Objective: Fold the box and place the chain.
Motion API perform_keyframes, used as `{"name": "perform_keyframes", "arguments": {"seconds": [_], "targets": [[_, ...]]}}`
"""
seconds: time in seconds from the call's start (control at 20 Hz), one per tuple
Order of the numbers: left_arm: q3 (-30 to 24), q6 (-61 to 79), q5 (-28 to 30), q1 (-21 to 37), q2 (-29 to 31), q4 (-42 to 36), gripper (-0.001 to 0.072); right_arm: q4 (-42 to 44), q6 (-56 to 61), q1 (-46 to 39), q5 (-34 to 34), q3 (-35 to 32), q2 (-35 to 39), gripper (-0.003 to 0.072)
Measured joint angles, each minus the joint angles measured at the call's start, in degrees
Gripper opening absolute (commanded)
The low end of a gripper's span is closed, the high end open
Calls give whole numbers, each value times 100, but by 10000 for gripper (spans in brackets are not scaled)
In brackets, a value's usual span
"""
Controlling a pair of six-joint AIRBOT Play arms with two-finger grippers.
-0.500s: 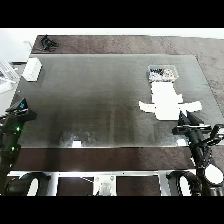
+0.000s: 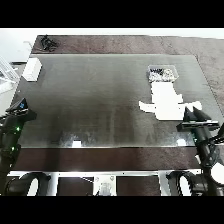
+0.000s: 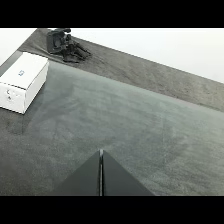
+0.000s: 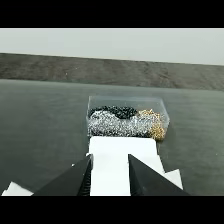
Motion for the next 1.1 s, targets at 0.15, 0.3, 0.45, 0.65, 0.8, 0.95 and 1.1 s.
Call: {"name": "perform_keyframes", "arguments": {"seconds": [0.15, 0.3, 0.45, 0.65, 0.8, 0.95, 1.1], "targets": [[0, 0, 2, 0, 0, -2, 21, -26, 118, -544, 264, 763, -1172, 396], [0, 0, 2, 0, 0, -2, 20, -367, 662, -1589, 1596, 1851, -3101, 385], [0, 0, 2, 0, 0, 0, 20, -890, 1340, -2754, 3534, 3150, -5224, 384], [0, 0, 2, 0, 0, -2, 21, -640, 1797, -4019, 5794, 4513, -7184, 383], [0, 0, 2, 0, 0, -2, 20, -603, 1676, -4457, 6693, 5359, -7735, 365], [0, 0, 2, 0, 0, -2, 20, -933, 1759, -4605, 6911, 6255, -8006, 366], [0, 0, 2, 0, 0, -2, 20, -1746, 2168, -4566, 7211, 7431, -8483, 367]]}}
